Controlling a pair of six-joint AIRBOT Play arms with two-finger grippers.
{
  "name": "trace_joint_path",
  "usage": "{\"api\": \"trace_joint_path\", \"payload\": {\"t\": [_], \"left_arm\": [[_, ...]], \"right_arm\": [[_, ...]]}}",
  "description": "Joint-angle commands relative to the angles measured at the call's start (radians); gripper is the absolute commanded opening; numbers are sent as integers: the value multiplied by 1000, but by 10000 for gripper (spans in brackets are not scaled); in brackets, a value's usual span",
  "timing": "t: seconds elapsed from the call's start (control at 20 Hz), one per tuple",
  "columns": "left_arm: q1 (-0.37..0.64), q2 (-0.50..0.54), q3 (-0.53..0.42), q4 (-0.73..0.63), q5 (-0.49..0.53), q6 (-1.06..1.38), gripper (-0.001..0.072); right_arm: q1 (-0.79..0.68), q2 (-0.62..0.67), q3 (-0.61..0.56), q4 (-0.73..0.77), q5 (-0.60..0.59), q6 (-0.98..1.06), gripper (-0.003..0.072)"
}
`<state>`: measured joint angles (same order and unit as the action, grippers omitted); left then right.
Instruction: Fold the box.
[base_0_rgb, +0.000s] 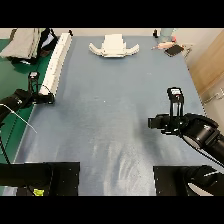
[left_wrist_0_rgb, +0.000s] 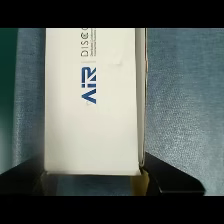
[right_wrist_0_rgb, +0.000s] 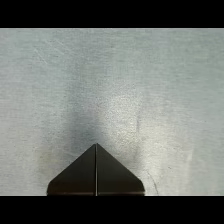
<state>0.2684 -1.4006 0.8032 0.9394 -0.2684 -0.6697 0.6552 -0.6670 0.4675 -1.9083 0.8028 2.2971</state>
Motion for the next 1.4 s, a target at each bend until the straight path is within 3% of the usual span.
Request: {"api": "trace_joint_path", "payload": {"t": [0.0,0.4,0.45,0.75,0.9,1.1,1.25,1.35], "left_arm": [[0,0,1,0,3,-1,522],[0,-1,1,0,-9,-11,570],[0,-1,1,0,-12,-13,696],[10,7,1,8,-46,-11,696],[58,62,1,38,-161,-12,696],[146,156,1,101,-391,-32,696],[163,229,1,230,-562,-91,696],[161,279,1,243,-687,-93,687]], "right_arm": [[1,-1,1,1,0,0,2],[1,-1,1,4,1,0,2],[1,-1,1,4,1,0,2],[1,-1,1,5,1,0,2],[1,-1,1,5,1,0,3],[1,-1,1,4,1,0,2],[1,-1,1,5,1,-1,3],[1,-1,1,16,1,-1,3]]}}
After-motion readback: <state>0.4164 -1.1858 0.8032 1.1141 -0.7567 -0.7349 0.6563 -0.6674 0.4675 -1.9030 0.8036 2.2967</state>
